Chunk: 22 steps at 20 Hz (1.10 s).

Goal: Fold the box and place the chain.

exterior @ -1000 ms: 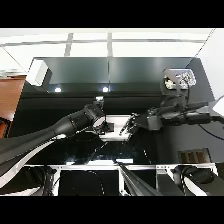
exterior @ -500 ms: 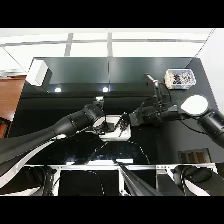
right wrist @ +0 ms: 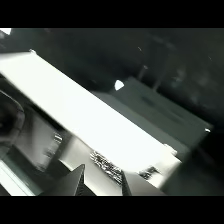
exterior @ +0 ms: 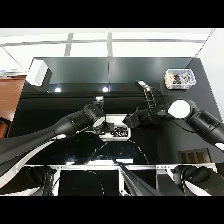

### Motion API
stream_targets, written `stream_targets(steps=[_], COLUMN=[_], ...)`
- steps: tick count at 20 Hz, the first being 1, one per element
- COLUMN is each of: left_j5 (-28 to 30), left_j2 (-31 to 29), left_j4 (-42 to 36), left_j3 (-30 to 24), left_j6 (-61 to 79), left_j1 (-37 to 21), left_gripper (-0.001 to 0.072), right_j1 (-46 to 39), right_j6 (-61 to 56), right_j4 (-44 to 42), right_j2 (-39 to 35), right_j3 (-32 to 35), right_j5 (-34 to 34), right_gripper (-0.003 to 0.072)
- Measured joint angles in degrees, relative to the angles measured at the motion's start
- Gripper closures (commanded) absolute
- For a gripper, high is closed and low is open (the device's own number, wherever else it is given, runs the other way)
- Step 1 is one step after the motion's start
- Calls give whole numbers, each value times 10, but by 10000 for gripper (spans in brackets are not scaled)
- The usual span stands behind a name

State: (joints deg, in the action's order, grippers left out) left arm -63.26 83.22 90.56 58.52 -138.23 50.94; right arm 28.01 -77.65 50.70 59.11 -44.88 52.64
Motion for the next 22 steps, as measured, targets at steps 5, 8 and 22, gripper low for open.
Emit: stream_targets(steps=[5,8,22], left_j5=[0,-6,-22], left_j2=[0,0,-112], left_j4=[-1,-4,59], left_j3=[0,0,3], left_j6=[0,-1,33], left_j1=[0,0,2], left_gripper=[684,684,193], right_j1=[-46,-57,-63], right_j6=[-48,-81,-87], right_j4=[148,228,289], right_j2=[-65,-97,-119], right_j3=[1,5,7], right_j5=[129,189,219], right_gripper=[411,411,411])
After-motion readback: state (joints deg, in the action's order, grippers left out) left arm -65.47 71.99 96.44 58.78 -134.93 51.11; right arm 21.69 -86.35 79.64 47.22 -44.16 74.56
